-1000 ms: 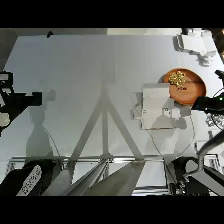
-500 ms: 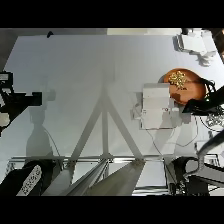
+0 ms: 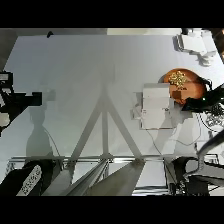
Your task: Fold the box and place the chain.
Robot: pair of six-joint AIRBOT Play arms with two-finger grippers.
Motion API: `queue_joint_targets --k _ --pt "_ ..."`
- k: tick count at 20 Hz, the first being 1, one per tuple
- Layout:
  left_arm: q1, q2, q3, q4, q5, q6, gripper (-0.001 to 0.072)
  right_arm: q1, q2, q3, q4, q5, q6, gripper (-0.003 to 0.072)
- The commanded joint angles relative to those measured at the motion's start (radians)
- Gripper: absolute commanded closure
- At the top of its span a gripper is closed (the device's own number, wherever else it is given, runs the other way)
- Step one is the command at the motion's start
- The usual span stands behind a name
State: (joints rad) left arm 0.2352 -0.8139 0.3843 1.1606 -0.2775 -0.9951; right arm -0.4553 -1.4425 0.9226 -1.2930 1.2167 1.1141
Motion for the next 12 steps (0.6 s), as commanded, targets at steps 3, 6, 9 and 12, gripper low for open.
queue_joint_targets --k 3,6,9,12 --pt "0.001 0.0 0.001 0.0 0.0 0.0 0.0012 0.008 -0.036 0.0 0.126 0.022 -0.113 0.0671" --pt "0.001 0.0 0.001 0.0 0.0 0.0 0.0012 0.068 -0.033 0.0 0.127 0.087 -0.189 0.0672" --pt "0.001 0.0 0.001 0.0 0.0 0.0 0.0012 0.166 -0.004 0.0 0.131 0.072 -0.225 0.0674" --pt "0.001 0.0 0.001 0.0 0.0 0.0 0.0012 0.264 0.029 0.0 0.247 0.01 -0.277 0.0674"
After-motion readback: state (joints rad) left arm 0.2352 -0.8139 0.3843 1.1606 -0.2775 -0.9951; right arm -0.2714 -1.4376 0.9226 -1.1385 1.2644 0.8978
